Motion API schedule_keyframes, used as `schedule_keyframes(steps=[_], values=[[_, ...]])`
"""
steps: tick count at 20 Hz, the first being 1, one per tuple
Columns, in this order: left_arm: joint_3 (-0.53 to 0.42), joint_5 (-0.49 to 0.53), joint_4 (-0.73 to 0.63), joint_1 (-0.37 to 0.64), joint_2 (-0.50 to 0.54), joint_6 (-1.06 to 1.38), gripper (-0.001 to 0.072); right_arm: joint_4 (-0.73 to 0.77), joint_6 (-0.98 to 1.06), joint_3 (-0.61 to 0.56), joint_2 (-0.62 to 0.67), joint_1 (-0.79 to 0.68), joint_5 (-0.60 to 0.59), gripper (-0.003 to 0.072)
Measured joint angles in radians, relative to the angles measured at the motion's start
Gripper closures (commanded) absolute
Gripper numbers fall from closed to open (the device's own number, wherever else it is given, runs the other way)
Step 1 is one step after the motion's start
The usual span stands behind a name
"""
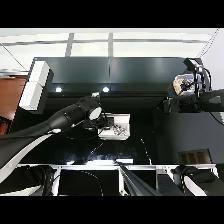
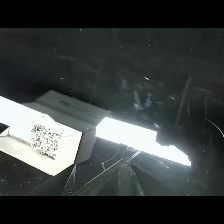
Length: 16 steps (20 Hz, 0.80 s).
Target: Fold the box and place the chain.
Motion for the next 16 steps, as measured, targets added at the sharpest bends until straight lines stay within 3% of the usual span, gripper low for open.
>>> schedule_keyframes(steps=[6, 10, 12, 15, 16], values=[[0.019, -0.098, 0.027, 0.077, 0.194, 0.355, 0.0257, -0.033, 0.000, 0.000, 0.004, -0.005, -0.003, 0.0279], [-0.086, -0.116, 0.005, 0.298, 0.371, 0.639, 0.0260, -0.054, 0.002, 0.000, 0.004, -0.005, -0.026, 0.0279], [-0.194, -0.069, -0.128, 0.467, 0.431, 0.813, 0.0262, -0.060, 0.008, 0.000, 0.004, -0.005, -0.043, 0.0279], [-0.381, -0.018, -0.533, 0.678, 0.465, 1.257, 0.0244, -0.063, 0.022, 0.000, 0.004, -0.005, -0.070, 0.0279], [-0.445, -0.012, -0.674, 0.726, 0.460, 1.442, 0.0026, -0.065, 0.026, 0.000, 0.004, -0.005, -0.076, 0.0279]])
